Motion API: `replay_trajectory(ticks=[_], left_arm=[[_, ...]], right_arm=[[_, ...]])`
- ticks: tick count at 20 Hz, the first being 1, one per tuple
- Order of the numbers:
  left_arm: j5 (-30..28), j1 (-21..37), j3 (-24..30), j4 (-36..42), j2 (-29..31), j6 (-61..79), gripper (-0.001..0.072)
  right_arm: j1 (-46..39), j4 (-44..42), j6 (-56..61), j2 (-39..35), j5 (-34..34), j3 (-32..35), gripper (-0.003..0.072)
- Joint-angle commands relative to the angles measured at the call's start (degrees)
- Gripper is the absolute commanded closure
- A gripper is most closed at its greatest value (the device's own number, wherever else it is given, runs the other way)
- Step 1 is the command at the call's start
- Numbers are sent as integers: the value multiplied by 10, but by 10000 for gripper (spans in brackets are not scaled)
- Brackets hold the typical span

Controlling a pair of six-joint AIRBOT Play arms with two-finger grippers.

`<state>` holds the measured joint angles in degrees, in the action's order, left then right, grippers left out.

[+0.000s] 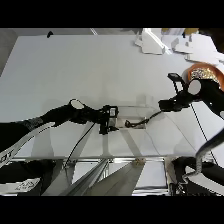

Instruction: Fold the box and place the chain.

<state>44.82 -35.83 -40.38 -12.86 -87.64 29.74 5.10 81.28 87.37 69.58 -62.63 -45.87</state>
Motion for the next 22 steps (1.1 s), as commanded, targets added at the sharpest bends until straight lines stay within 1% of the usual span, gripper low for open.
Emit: replay_trajectory(ticks=[1,6,11,15,16,17,18,22], left_arm=[[0,0,0,0,0,0,574],[0,0,0,0,0,0,574],[0,0,0,0,0,0,574],[0,0,0,0,0,0,574],[0,0,0,0,0,0,574],[0,0,0,0,0,0,574],[0,0,0,0,0,0,574],[0,0,0,0,0,0,574]], right_arm=[[0,-1,14,15,18,3,408],[0,-1,36,39,49,14,408],[-1,0,48,40,64,14,409],[-1,0,59,43,65,14,419],[-1,0,59,43,64,14,429],[-1,0,59,43,61,14,458],[-1,0,59,43,58,14,473],[0,2,72,43,33,15,473]])
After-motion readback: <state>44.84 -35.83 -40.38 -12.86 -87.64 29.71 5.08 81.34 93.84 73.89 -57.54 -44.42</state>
